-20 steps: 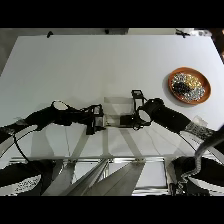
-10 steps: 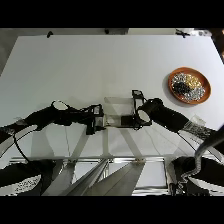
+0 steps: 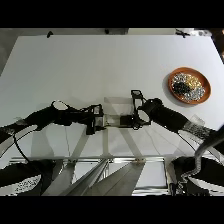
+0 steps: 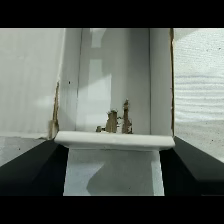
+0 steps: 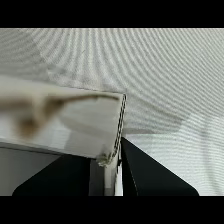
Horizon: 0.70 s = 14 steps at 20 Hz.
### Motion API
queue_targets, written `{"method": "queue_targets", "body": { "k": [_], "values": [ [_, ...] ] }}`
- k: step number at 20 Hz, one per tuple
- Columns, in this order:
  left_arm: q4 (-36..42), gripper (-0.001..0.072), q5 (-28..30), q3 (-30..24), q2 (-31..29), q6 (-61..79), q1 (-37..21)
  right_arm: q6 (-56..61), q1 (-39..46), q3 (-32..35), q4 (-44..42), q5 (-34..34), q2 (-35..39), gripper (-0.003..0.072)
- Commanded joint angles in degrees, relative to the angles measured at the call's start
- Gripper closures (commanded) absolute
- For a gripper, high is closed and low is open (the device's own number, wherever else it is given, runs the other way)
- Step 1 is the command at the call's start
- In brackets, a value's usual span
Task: Fold the box and place the chain.
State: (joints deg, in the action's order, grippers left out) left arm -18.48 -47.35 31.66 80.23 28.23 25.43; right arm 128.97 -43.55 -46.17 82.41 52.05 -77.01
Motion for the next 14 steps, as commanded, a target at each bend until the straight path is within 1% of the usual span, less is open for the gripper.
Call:
{"method": "queue_targets", "body": {
  "k": [1,2,4,7,8,9,10,11,12,13,14],
  "values": [
    [0.0,0.0440,0.0,0.0,0.0,0.0,0.0,0.0,0.0,0.0,0.1,0.4,0.0,0.0519],
    [0.0,0.0440,0.0,0.0,0.0,0.0,0.0,0.0,0.0,0.0,0.1,0.4,0.0,0.0550],
    [0.0,0.0440,0.0,0.0,0.0,0.0,0.0,-0.5,0.0,0.0,0.1,0.4,0.0,0.0654],
    [0.0,0.0440,0.0,0.0,0.0,0.0,0.0,-0.5,0.0,0.0,0.1,0.5,0.0,0.0652],
    [0.0,0.0440,0.0,0.0,0.0,0.0,0.0,-0.5,0.0,0.0,0.1,0.5,0.1,0.0624],
    [0.0,0.0440,0.0,0.0,0.0,0.0,0.0,-0.5,0.0,0.0,0.1,0.5,0.1,0.0551],
    [0.0,0.0440,0.0,0.0,0.0,0.0,0.0,-0.5,0.0,0.0,0.1,0.5,0.3,0.0462],
    [0.0,0.0440,0.0,0.0,0.0,0.0,0.0,-0.5,0.0,0.0,0.3,0.4,0.5,0.0404],
    [0.0,0.0440,0.0,0.0,0.0,0.0,0.0,-0.5,0.0,0.0,0.6,0.4,0.8,0.0365],
    [0.0,0.0440,0.0,0.0,0.0,0.0,0.0,-0.5,0.0,0.0,1.0,0.5,1.2,0.0346],
    [0.0,0.0440,0.0,0.0,0.0,0.0,0.0,-0.5,0.0,0.0,1.4,1.0,1.6,0.0346]
  ]
}}
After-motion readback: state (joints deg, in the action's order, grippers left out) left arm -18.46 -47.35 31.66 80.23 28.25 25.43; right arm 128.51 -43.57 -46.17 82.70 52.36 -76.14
